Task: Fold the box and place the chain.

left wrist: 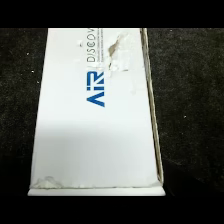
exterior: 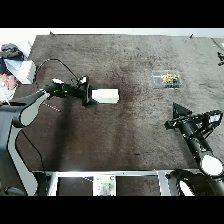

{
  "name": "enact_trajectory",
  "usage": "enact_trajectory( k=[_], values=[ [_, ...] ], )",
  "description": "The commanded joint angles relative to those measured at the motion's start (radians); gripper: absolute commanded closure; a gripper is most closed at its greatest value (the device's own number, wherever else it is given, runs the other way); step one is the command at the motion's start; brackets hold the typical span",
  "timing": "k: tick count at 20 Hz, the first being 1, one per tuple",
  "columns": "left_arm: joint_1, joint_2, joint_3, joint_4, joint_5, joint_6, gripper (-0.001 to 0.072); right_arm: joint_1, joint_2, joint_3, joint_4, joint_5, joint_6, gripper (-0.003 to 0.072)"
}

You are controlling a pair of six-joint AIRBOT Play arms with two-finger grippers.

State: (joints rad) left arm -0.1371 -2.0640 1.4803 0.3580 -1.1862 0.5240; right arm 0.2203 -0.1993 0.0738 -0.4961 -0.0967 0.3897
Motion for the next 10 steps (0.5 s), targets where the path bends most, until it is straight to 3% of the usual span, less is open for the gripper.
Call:
enact_trajectory(
  k=[1,9,10],
  values=[
    [0.001,0.000,0.000,0.000,0.000,0.000,0.0371,0.001,0.004,-0.003,-0.002,-0.006,0.000,0.0671],
    [0.000,0.000,0.000,-0.031,-0.005,0.000,0.0373,0.001,0.004,-0.003,-0.002,-0.009,0.000,0.0671],
    [0.001,0.000,0.000,-0.044,-0.004,-0.001,0.0426,0.001,0.004,-0.003,-0.002,-0.009,0.000,0.0671]
  ],
)
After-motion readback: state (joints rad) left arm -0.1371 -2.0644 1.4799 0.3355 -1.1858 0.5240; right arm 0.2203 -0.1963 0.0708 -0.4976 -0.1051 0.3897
